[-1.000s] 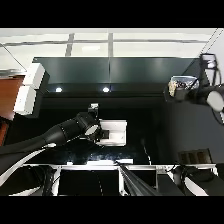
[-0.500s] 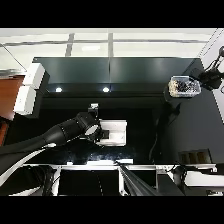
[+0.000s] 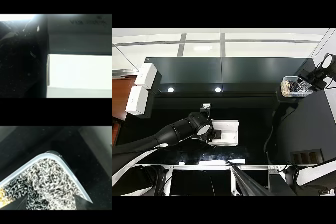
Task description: Fold the box and place the chain.
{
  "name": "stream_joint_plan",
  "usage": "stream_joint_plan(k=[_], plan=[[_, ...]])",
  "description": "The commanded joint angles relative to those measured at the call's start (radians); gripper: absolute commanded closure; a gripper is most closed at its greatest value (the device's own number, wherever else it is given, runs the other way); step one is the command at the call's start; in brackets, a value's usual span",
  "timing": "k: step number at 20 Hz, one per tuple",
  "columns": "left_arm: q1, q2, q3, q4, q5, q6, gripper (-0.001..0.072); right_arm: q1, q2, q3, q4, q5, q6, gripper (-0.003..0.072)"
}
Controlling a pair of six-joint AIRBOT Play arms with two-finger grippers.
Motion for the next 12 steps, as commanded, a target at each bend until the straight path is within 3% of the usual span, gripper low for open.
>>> stream_joint_plan(k=[1,3,5,6,10,12], plan=[[0.000,0.000,0.000,0.000,0.000,0.000,0.0680,-0.010,-0.023,0.010,-0.030,0.019,0.060,0.0048],[0.000,0.000,0.000,0.000,0.000,0.000,0.0680,-0.010,-0.034,0.010,-0.026,0.004,0.064,0.0051],[0.000,0.000,0.000,0.000,0.000,0.000,0.0680,-0.010,-0.040,0.010,-0.010,-0.015,0.065,0.0271],[0.000,0.000,0.000,0.000,0.000,0.000,0.0680,-0.010,-0.040,0.010,-0.006,-0.027,0.065,0.0333],[0.000,0.000,0.000,0.000,0.000,0.000,0.0680,-0.010,-0.040,0.010,-0.004,-0.048,0.066,0.0339],[0.000,0.000,0.000,0.000,0.000,0.000,0.0680,-0.010,-0.040,0.010,-0.003,-0.050,0.066,0.0387]])
